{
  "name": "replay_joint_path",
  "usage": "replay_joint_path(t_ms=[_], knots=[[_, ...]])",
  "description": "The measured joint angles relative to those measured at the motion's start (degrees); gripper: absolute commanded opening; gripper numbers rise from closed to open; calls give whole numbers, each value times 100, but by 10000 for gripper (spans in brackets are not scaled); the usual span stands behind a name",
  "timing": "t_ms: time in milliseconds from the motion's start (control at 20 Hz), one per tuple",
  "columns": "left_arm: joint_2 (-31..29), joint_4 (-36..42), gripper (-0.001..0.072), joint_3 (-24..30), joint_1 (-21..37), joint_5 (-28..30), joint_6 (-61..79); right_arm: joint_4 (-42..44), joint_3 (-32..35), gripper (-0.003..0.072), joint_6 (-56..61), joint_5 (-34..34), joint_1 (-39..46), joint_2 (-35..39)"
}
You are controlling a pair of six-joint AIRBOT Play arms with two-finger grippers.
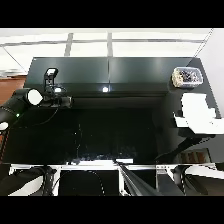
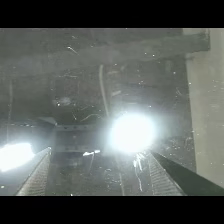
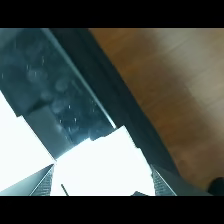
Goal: Fold the box and place the chain.
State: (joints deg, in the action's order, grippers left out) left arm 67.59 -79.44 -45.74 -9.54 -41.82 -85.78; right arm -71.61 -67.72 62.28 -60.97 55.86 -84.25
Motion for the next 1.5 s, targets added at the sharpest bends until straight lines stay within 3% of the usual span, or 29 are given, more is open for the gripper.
replay_joint_path(t_ms=[550,600,700,750,850,900,1200,1350,1500], knots=[[0,205,714,0,0,-101,0,-334,-225,709,-533,120,-55,-415],[0,245,713,0,0,-107,0,-219,-234,667,-702,-2,-55,-492],[0,299,713,0,0,-109,0,2,-249,161,-977,-225,-59,-599],[0,315,713,0,0,-111,0,96,-262,58,-1078,-363,-68,-636],[0,343,713,0,0,-131,0,227,-356,58,-1196,-713,-98,-675],[0,348,713,0,0,-136,0,289,-409,12,-1222,-901,-129,-669],[0,361,713,0,4,-184,2,1091,-389,16,-1126,-1851,-511,-131],[0,284,713,0,7,-225,9,1797,284,16,-1134,-1930,-975,584],[0,295,713,7,7,-308,26,2664,1447,17,-1270,-1508,-1722,1563]])
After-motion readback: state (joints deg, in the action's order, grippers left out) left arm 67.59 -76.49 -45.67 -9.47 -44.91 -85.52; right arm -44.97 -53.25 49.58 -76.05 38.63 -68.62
